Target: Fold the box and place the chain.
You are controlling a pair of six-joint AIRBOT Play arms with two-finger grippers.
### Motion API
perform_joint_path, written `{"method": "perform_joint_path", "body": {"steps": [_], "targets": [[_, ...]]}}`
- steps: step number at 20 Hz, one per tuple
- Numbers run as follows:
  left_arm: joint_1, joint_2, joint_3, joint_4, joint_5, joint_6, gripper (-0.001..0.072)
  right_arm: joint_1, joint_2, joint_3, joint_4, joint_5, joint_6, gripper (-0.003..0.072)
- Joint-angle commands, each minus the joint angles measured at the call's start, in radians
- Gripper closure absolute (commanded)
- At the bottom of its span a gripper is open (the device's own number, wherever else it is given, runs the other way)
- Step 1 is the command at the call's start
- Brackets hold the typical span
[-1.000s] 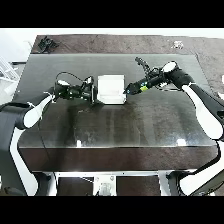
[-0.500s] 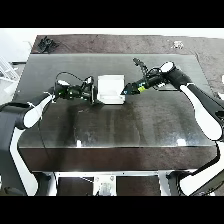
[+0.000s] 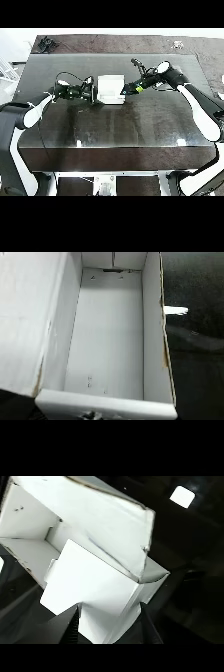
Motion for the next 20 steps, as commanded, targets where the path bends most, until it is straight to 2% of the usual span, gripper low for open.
{"method": "perform_joint_path", "body": {"steps": [1, 7, 20], "targets": [[0.0, 0.0, 0.0, 0.0, 0.0, 0.0, 0.0409, 0.031, 0.0, 0.023, -0.117, -0.013, 0.082, 0.0222], [0.0, 0.0, 0.0, 0.0, 0.0, 0.0, 0.0409, 0.083, 0.0, 0.046, -0.194, -0.053, 0.174, 0.0222], [0.0, 0.0, 0.0, 0.0, 0.0, 0.0, 0.0409, 0.246, 0.0, 0.113, -0.668, -0.06, 0.703, 0.0223]]}}
